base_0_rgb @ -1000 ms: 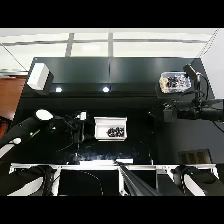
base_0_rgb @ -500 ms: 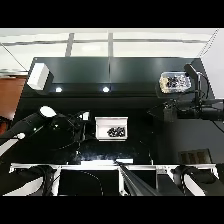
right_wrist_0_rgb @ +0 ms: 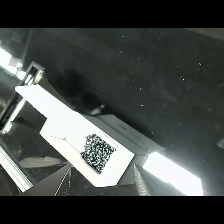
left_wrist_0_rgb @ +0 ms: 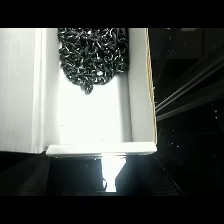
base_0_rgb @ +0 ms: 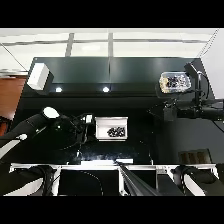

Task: Fold the box and place the chain.

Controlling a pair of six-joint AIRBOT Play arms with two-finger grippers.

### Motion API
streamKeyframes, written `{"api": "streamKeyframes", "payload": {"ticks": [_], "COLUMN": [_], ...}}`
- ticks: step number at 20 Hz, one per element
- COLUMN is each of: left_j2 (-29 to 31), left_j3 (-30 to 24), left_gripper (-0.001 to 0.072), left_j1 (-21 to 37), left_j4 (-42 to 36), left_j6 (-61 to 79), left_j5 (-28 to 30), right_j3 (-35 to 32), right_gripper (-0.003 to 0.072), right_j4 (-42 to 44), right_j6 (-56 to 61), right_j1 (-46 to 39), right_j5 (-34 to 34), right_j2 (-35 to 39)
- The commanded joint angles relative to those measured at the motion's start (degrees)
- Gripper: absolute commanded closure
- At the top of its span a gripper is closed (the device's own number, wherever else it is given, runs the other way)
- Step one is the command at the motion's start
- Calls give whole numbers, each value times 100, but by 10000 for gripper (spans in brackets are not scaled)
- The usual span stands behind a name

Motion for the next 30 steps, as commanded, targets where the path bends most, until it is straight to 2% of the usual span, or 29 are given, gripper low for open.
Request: {"api": "streamKeyframes", "payload": {"ticks": [1,4,7,8,9,10,16,19,22,24,30], "left_j2": [-2,-2,-2,-2,-2,-2,-2,-2,-2,-2,-2], "left_j3": [7,7,9,9,9,9,9,9,9,9,9], "left_gripper": [23,39,235,316,433,453,453,453,453,453,452], "left_j1": [-66,-66,-66,-66,-66,-66,-66,-66,-66,-66,-66], "left_j4": [9,7,-28,-28,-28,-28,-28,-28,-28,-28,-28], "left_j6": [-83,-81,-81,-81,-81,-81,-81,-81,-81,-81,-81], "left_j5": [144,144,140,140,136,136,136,138,138,138,138], "right_j3": [4,4,4,4,4,4,66,149,149,146,149], "right_gripper": [222,223,223,222,216,49,39,42,42,42,43], "right_j4": [-4,-227,-800,-990,-1088,-1104,-925,-616,-647,-702,-761], "right_j6": [0,4,295,581,741,761,719,299,-219,-1034,-3593], "right_j1": [46,289,942,1161,1320,1462,2004,2251,2441,2577,2887], "right_j5": [-17,-291,-1178,-1475,-1670,-1805,-2533,-2430,-1961,-1648,-1591], "right_j2": [4,2,-50,-109,-179,-273,-1224,-1707,-2024,-2107,-2105]}}
